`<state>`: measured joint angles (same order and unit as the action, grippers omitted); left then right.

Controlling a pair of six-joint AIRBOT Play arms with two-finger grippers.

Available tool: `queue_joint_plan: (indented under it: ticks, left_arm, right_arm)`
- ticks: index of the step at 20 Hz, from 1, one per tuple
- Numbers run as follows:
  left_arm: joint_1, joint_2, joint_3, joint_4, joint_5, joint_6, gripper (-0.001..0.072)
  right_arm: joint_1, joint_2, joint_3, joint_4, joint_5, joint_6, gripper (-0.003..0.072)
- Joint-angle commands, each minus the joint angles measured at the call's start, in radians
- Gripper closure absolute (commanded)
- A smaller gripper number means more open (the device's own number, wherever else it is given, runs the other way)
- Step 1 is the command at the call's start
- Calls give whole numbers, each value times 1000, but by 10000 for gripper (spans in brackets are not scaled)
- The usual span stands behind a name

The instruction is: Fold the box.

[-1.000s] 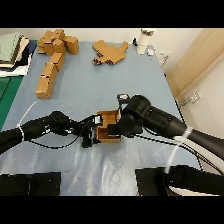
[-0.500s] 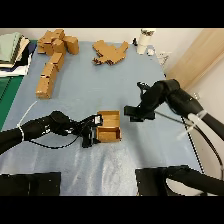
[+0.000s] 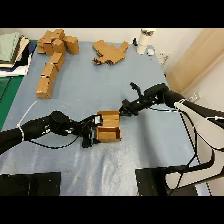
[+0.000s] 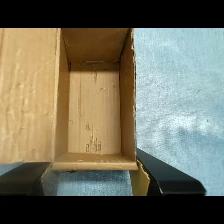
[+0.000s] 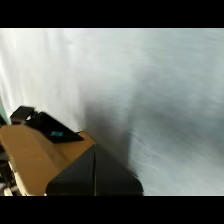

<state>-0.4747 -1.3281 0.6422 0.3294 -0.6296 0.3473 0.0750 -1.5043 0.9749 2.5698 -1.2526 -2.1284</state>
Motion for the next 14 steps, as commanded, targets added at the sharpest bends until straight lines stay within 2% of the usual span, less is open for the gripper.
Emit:
queue_joint_plan:
  ticks: [1, 7, 14]
  left_arm:
    - [0, -1, 1, 0, 0, 0, 157]
    - [1, -1, 1, 0, 0, 0, 157]
    - [0, -1, 1, 0, -1, 0, 157]
  right_arm:
    - [83, 58, -19, 53, -7, -195, 684]
    - [277, 439, -238, -212, 343, -193, 684]
    - [540, 674, -412, -431, 534, -181, 683]
